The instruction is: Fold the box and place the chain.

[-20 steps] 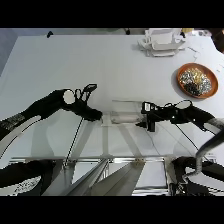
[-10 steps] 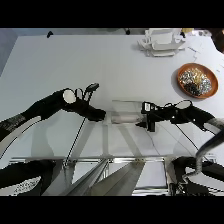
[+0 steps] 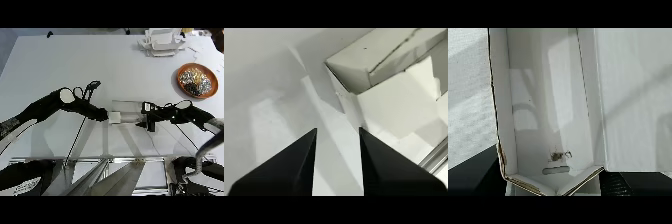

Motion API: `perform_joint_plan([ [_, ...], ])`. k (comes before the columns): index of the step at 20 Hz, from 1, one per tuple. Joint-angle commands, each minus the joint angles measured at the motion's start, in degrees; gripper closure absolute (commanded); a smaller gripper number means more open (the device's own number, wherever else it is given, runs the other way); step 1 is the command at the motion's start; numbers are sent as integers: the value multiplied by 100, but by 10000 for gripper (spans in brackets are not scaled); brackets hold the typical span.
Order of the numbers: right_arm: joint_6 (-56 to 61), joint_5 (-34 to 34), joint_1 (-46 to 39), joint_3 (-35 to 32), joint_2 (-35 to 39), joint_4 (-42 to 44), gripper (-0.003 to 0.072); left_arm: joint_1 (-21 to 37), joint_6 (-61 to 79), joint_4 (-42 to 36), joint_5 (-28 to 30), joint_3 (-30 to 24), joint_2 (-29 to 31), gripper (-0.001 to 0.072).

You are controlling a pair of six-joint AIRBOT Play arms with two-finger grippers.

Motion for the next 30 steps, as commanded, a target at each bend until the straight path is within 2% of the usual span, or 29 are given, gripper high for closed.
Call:
perform_joint_plan([
  [1, 2, 2, 0, -2, 4, 2, 207, -103, 122, -162, 90, 7, 22, 371],
  [15, 2, 0, 0, -2, 4, 0, 207, -415, 81, -184, 358, 177, -57, 355],
  [17, 2, 0, 0, -2, 4, 2, 207, -540, -90, -131, 380, 249, -229, 284],
  [23, 2, 0, 0, -2, 4, 2, 207, -901, -2063, 1292, 321, 970, -664, 273],
  [26, 2, 0, 0, -2, 4, 0, 207, -1029, -3250, 1738, 195, 1051, -664, 275],
  [28, 2, 0, 0, -2, 4, 0, 207, -1137, -3552, 1930, 133, 1099, -680, 278],
  [30, 2, 2, 0, -2, 4, 2, 207, -1241, -3982, 2321, -275, 1351, -782, 346],
])
